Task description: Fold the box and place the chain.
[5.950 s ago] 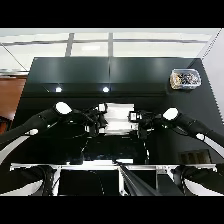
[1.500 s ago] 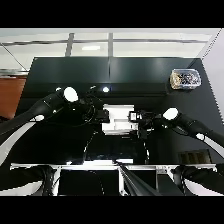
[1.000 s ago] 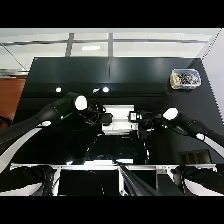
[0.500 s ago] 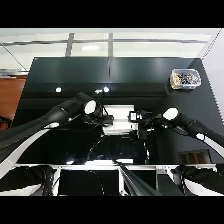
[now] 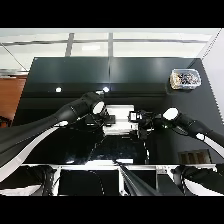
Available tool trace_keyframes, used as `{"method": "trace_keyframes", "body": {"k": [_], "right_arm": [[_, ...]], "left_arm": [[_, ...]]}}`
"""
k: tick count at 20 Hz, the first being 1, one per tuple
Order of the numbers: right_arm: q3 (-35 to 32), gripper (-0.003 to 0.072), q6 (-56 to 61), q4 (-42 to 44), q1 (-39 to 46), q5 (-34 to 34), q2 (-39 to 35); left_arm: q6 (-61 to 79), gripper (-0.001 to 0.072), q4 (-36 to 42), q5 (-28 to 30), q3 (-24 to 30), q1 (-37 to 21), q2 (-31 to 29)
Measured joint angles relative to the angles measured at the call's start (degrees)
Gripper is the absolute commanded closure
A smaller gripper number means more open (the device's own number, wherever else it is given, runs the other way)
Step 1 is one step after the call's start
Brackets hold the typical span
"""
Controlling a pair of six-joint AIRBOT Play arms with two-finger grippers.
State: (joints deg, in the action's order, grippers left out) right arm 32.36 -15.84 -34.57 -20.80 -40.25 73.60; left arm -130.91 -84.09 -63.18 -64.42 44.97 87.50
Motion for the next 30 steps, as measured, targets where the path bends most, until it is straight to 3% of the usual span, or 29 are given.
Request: {"method": "trace_keyframes", "body": {"k": [1,4,5,8,13,16,30], "right_arm": [[0.0,0.0485,0.0,0.0,0.0,0.0,0.0],[0.0,0.0485,0.0,0.0,0.0,0.0,0.0],[0.0,0.0485,0.0,0.0,0.0,0.0,0.0],[0.0,0.0485,0.0,0.0,0.0,0.0,0.0],[0.0,0.0485,0.0,-0.1,0.0,0.1,0.0],[0.0,0.0485,0.1,0.0,0.0,0.1,0.0],[0.0,0.0485,0.0,0.0,0.0,0.0,0.0]], "left_arm": [[-0.2,0.0320,0.4,0.7,0.0,0.1,0.2],[-0.6,0.0321,1.5,1.0,-0.1,0.4,1.0],[-0.7,0.0369,1.8,1.1,-0.2,0.5,1.2],[-0.9,0.0681,2.0,1.1,-0.2,0.6,1.5],[-1.0,0.0671,2.3,1.9,-0.3,0.7,1.7],[-0.9,0.0337,3.2,3.7,-0.3,0.7,1.7],[-1.5,0.0341,1.6,0.3,-1.4,0.6,2.3]]}}
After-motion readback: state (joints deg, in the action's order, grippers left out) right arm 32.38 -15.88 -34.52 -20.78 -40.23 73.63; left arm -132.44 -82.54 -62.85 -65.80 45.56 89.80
